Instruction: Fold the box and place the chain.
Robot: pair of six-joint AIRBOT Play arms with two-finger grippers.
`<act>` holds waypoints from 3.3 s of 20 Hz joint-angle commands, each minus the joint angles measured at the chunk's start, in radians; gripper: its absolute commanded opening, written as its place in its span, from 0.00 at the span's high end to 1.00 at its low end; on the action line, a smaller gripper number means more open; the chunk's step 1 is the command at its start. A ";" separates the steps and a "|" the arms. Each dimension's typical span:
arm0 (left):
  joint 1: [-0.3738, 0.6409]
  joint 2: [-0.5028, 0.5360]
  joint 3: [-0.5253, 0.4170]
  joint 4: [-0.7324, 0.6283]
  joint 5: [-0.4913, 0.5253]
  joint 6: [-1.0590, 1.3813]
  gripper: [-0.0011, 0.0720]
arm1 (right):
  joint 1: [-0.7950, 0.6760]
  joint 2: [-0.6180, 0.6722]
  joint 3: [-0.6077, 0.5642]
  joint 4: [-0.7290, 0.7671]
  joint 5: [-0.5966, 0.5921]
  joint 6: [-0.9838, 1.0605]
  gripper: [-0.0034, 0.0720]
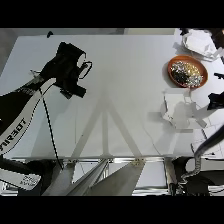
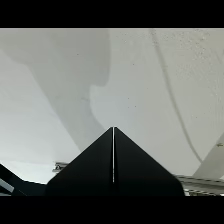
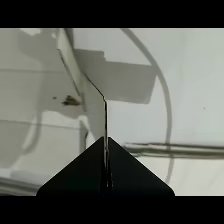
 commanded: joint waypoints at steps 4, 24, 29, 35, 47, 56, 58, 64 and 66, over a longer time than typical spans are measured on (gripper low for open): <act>0.000 0.001 0.000 0.000 0.000 0.000 0.97 | 0.121 0.222 -0.169 0.442 -0.174 -0.161 0.93; 0.008 0.024 -0.014 -0.272 0.158 0.293 0.97 | 0.755 0.696 -0.821 0.400 -0.694 0.182 0.93; 0.133 0.225 -0.234 -0.616 0.371 0.543 0.97 | 0.767 0.696 -0.821 0.394 -0.717 0.184 0.93; 0.309 0.385 -0.661 -1.178 0.488 1.140 0.91 | 0.767 0.696 -0.821 0.396 -0.716 0.183 0.92; 0.123 0.303 -0.764 -1.307 0.851 1.356 0.39 | 0.767 0.696 -0.821 0.395 -0.679 0.181 0.93; 0.109 0.225 -0.763 -1.414 0.874 1.387 0.39 | 0.767 0.696 -0.821 0.395 -0.679 0.181 0.93; 0.109 0.211 -0.763 -1.423 0.848 1.387 0.39 | 0.767 0.696 -0.821 0.394 -0.679 0.181 0.93; 0.067 0.159 -0.762 -1.569 0.793 1.473 0.39 | 0.767 0.696 -0.821 0.394 -0.679 0.181 0.92; 0.040 0.143 -0.752 -1.557 0.793 1.478 0.39 | 0.767 0.696 -0.821 0.394 -0.679 0.181 0.92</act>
